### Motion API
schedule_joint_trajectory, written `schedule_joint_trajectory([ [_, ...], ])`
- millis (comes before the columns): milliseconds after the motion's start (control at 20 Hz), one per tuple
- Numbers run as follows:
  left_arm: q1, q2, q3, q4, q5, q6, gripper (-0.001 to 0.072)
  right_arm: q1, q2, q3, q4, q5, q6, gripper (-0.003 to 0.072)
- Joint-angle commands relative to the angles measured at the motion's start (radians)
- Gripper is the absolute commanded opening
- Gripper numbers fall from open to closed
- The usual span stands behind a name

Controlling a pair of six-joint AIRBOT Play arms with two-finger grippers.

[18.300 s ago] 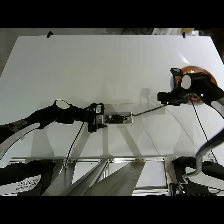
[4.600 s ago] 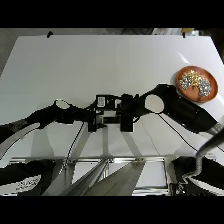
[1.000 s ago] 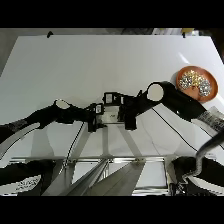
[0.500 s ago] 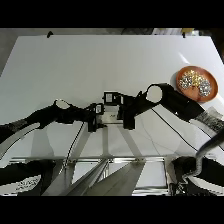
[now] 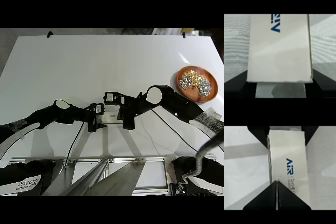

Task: Fold the box and place the chain.

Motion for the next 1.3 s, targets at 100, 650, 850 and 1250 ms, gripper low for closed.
schedule_joint_trajectory([
  [100, 0.0, 0.0, 0.0, 0.0, 0.0, 0.0, 0.0311, 0.0, -0.001, -0.046, -0.001, -0.007, 0.002, 0.0016],
  [650, 0.0, 0.0, 0.0, 0.0, 0.0, 0.0, 0.0311, 0.001, -0.027, -0.098, 0.027, -0.07, 0.003, 0.0016],
  [850, 0.0, 0.0, 0.0, 0.0, 0.0, 0.0, 0.0311, 0.001, -0.021, -0.098, 0.026, -0.051, 0.003, 0.0016],
  [1250, 0.0, 0.0, 0.0, 0.0, 0.0, 0.0, 0.0311, -0.04, 0.158, -0.097, -0.045, -0.111, 0.213, 0.0016],
])
